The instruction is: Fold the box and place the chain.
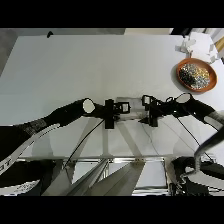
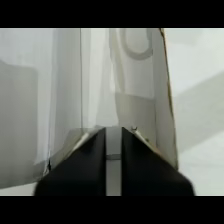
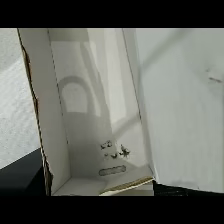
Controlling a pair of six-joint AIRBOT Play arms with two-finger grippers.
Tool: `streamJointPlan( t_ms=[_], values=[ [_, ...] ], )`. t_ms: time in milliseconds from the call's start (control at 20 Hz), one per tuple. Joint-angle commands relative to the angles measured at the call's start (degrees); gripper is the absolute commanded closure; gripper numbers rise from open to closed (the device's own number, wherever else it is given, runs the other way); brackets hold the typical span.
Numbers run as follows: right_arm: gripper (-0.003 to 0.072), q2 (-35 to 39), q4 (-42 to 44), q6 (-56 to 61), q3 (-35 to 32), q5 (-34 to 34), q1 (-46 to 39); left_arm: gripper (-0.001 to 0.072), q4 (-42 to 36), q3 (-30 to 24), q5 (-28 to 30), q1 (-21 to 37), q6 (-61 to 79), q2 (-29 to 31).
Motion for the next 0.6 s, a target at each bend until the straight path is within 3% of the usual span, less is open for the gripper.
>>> streamJointPlan(
  t_ms=[0, 550],
  values=[
    [0.0287, 0.02, 0.07, 0.07, 0.0, 0.0, 0.0, 0.0704, 2.73, 0.0, -3.26, 0.81, -7.82, 2.1],
    [0.0287, 0.02, 0.07, 0.07, 0.0, -0.02, 0.02, 0.0708, 25.51, -0.09, -14.25, 10.29, -65.72, 16.94]
  ],
)
